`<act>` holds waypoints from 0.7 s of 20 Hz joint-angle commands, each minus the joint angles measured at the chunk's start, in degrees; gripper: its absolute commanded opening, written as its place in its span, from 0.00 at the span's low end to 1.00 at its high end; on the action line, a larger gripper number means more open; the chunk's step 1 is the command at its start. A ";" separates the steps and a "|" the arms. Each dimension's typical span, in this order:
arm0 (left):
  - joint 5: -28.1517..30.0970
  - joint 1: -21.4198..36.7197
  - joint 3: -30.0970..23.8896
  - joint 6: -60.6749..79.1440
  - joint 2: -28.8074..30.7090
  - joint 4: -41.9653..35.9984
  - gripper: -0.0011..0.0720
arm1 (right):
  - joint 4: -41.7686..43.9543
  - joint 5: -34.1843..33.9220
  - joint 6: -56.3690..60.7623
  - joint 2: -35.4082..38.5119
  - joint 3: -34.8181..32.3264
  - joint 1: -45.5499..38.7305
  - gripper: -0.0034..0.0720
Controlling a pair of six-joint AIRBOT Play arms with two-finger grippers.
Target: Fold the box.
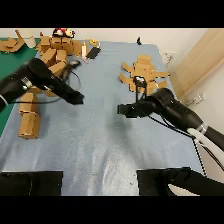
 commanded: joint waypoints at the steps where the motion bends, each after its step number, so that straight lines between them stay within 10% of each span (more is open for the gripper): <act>1: 1.73 -8.35 -3.72 -2.19 0.04 -1.25 0.03 | 5.75 -1.84 -8.37 -7.04 6.51 -0.22 0.05; 14: 1.44 -11.06 -4.22 -3.85 0.02 -1.25 0.03 | 7.87 -1.05 -8.63 -8.22 7.65 -0.22 0.05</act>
